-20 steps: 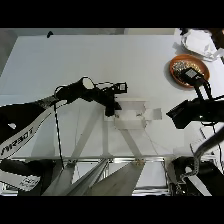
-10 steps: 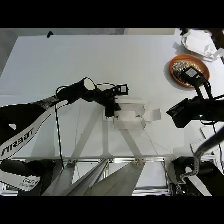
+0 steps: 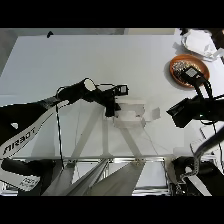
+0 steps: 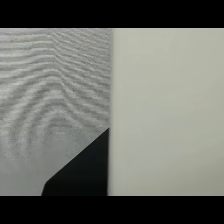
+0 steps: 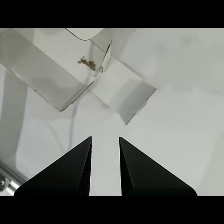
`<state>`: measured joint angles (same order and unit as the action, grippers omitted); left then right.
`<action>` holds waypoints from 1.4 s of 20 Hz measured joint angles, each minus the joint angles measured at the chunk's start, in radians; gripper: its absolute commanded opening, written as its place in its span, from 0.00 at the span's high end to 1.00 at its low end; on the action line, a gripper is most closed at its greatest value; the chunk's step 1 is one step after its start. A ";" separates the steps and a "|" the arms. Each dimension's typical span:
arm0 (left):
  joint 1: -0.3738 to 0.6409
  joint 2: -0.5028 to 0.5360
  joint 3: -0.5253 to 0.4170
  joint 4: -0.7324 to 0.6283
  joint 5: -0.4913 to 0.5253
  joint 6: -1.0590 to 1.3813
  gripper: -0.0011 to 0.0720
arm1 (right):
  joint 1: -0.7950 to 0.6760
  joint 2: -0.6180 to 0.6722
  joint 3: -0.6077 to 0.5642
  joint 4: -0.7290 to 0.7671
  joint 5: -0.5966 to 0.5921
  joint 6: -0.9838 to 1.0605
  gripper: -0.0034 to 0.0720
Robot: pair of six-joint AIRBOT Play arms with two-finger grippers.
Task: Fold the box and place the chain.
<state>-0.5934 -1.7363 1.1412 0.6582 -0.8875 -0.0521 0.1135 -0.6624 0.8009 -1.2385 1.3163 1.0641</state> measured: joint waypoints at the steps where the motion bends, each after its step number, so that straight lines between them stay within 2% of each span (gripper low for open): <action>1: 0.000 -0.003 0.000 -0.006 0.001 0.000 0.98 | 0.000 0.000 0.000 -0.002 -0.001 0.000 0.73; 25: 0.000 -0.012 0.000 -0.048 0.019 0.000 0.97 | 0.000 -0.018 -0.011 -0.014 -0.001 -0.001 0.73; 26: 0.000 -0.012 0.000 -0.048 0.019 0.000 0.97 | 0.000 -0.024 -0.014 -0.013 -0.002 -0.001 0.78; 27: 0.000 -0.012 0.000 -0.048 0.019 0.000 0.97 | 0.000 -0.031 -0.016 -0.012 -0.001 -0.002 0.93; 28: 0.000 -0.012 0.000 -0.048 0.019 0.000 0.97 | 0.000 -0.039 -0.017 -0.011 -0.001 -0.007 0.94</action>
<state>-0.5934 -1.7481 1.1412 0.6098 -0.8680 -0.0525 0.1135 -0.7013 0.7837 -1.2499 1.3155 1.0569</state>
